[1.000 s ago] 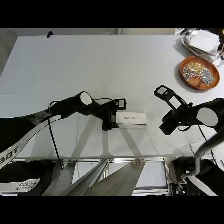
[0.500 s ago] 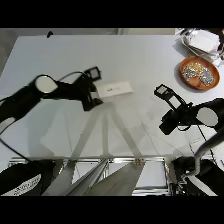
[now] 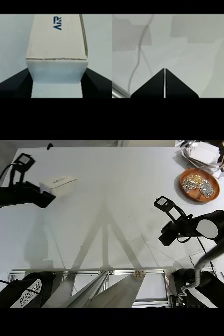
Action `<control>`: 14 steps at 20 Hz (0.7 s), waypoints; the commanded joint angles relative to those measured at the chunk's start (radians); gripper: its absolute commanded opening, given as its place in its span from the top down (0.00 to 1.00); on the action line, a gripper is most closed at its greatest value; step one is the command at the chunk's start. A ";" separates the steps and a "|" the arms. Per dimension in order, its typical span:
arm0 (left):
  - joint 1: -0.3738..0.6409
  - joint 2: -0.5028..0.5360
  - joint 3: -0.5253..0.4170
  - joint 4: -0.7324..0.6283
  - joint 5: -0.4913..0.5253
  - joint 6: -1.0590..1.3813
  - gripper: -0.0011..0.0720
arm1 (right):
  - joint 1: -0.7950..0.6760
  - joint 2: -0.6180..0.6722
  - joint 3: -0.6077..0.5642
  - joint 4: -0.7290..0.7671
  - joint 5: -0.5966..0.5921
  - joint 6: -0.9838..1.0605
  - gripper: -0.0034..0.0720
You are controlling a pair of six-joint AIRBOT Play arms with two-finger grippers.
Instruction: Fold the box and place the chain.
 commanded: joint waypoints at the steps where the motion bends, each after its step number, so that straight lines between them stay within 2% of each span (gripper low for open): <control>1: 0.164 0.011 -0.068 0.048 -0.002 -0.069 0.98 | 0.000 0.001 0.001 0.000 -0.023 0.000 0.94; 4: 0.257 0.011 -0.181 0.064 0.110 -0.146 0.98 | 0.000 0.001 0.001 0.000 -0.036 0.000 0.94; 7: 0.299 0.010 -0.286 0.119 0.204 -0.214 0.98 | 0.000 0.001 0.001 0.000 -0.035 0.000 0.94; 11: 0.298 -0.011 -0.348 0.291 0.197 -0.354 0.98 | 0.000 0.001 0.001 0.001 -0.035 0.000 0.94; 13: 0.298 -0.015 -0.356 0.320 0.165 -0.362 0.96 | 0.000 0.001 0.001 0.000 -0.036 0.000 0.94; 14: 0.298 -0.015 -0.356 0.320 0.153 -0.362 0.92 | 0.000 0.001 0.001 0.003 -0.036 0.000 0.94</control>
